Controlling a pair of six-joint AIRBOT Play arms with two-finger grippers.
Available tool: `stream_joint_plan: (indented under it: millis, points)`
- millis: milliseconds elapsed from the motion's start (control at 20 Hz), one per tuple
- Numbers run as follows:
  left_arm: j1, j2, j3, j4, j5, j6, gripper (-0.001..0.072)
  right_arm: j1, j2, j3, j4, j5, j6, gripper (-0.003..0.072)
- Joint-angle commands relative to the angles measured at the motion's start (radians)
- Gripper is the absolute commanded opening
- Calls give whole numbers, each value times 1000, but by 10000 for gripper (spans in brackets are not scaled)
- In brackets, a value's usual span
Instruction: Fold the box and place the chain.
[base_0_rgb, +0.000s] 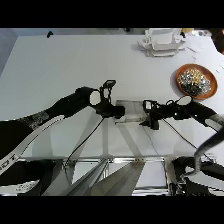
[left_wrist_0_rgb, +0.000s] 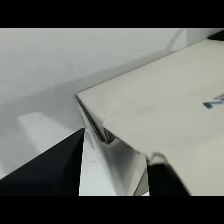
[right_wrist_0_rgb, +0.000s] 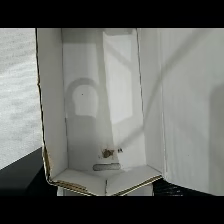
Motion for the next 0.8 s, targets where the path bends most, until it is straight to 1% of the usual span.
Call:
stream_joint_plan:
  millis: [0, 100, 250, 350, 450, 650, 750]
  points:
    - [-29, -32, 73, 177, -113, -171, 419, 0, 1, 0, 0, 0, 0, 339]
    - [-41, -64, 120, 208, -185, -201, 418, 0, 1, 0, 0, 0, 0, 339]
    - [-66, -116, 192, 210, -253, -246, 417, 0, 1, 0, 0, 0, 0, 339]
    - [-83, -140, 220, 212, -259, -304, 415, 0, 1, 0, 0, 0, 0, 339]
    - [-97, -159, 242, 230, -261, -348, 380, 0, 1, 0, 0, 1, 0, 339]
    - [-107, -201, 293, 242, -333, -377, 377, 0, 1, 0, 0, 0, 0, 339]
    - [-106, -210, 301, 242, -336, -415, 377, 0, 1, 0, 0, 0, 0, 339]
